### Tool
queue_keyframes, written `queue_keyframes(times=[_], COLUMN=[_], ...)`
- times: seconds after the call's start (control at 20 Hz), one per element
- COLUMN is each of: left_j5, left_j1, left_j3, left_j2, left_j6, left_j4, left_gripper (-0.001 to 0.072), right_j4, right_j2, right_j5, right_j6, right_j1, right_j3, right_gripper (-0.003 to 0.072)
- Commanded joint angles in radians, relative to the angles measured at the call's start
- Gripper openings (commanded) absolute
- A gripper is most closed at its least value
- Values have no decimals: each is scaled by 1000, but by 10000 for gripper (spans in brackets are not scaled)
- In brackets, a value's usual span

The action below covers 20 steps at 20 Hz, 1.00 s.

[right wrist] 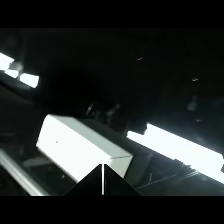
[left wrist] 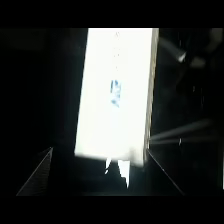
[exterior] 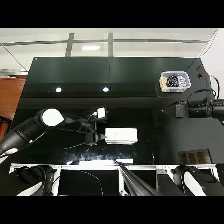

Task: Fold the box and place the chain.

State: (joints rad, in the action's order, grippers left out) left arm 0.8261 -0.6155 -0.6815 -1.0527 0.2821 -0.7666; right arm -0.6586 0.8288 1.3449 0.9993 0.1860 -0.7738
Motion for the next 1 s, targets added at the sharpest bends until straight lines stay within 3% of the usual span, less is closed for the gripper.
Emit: queue_keyframes(times=[0.0, 0.15, 0.3, 0.6, 0.95], left_j5=[-63, -54, -60, -6, 41], left_j1=[-81, -147, -175, -176, -177], left_j3=[-110, -208, -253, -255, -255], left_j2=[-116, -249, -313, -345, -345], left_j6=[32, 32, 32, 38, 74], left_j4=[70, 61, 64, 58, -40], left_gripper=[710, 710, 710, 710, 710], right_j4=[-11, -12, -12, -11, -12], right_j2=[-6, -6, -6, -6, -6], right_j5=[-52, -58, -59, -58, -59], right_j6=[31, 41, 41, 40, 29], right_j1=[11, 11, 11, 11, 11], right_j3=[-2, -2, -1, 3, 4], right_gripper=[14, 14, 14, 14, 14])
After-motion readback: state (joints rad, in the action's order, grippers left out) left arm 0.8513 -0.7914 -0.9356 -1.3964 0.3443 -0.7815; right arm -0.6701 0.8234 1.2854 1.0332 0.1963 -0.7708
